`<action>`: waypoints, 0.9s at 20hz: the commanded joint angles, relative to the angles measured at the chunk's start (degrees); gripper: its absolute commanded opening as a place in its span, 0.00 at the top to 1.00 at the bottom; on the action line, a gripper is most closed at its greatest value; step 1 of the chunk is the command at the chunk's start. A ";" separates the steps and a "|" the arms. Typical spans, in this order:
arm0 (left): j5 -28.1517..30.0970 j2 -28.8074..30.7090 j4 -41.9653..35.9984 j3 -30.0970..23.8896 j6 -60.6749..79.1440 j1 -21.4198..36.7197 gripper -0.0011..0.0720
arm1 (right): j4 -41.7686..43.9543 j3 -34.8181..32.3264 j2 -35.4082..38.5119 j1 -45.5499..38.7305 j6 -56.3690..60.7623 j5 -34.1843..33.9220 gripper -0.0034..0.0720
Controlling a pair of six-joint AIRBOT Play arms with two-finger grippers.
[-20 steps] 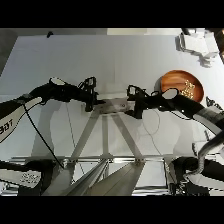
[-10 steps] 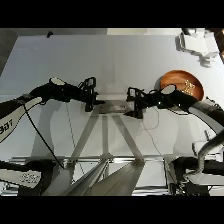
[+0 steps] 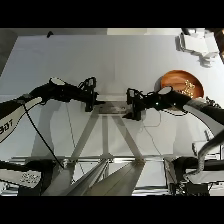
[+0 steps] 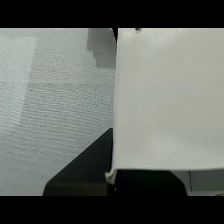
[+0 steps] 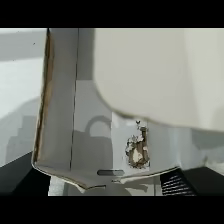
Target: Fold the box and place the chain.
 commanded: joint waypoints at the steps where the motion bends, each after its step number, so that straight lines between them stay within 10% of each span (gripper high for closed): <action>1: 0.09 -0.02 0.00 0.02 -0.02 0.00 0.98 | 0.22 0.04 -0.50 -0.04 -0.04 0.24 0.06; 11: 0.09 -0.02 0.00 0.02 -0.02 0.00 0.98 | 3.74 0.04 -0.55 -0.02 0.20 0.28 0.12; 14: 0.09 -0.02 0.00 0.02 -0.02 0.00 0.98 | 3.63 0.04 -0.72 -0.02 0.20 0.50 0.41; 18: 0.09 -0.02 0.00 0.02 -0.02 0.00 0.98 | 3.52 0.04 -0.70 -0.04 0.20 0.50 0.43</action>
